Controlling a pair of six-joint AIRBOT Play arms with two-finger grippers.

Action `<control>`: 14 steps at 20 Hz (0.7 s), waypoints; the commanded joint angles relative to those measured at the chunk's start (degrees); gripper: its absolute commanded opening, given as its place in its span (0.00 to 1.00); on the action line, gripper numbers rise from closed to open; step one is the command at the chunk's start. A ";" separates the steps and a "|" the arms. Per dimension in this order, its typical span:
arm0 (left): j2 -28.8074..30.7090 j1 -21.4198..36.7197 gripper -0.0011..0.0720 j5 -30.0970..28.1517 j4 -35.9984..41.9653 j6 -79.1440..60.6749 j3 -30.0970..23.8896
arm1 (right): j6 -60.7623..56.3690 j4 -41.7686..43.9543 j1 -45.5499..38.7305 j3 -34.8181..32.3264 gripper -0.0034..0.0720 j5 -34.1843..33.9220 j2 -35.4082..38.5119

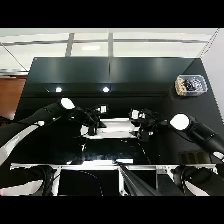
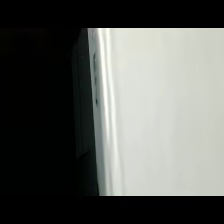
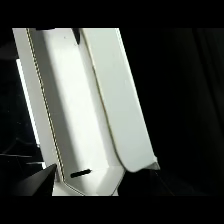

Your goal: Fold the box and place the chain.

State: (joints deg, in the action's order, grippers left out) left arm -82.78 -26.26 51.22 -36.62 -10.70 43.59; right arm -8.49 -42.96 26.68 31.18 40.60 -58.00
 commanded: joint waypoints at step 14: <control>-0.04 0.04 0.05 -0.04 0.00 0.00 -0.02 | 17.79 8.90 -1.44 -1.66 0.98 3.37 -12.04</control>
State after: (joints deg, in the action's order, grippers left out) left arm -82.78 -26.26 51.27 -36.64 -10.76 43.59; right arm 8.12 -33.50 25.28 30.17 44.56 -69.19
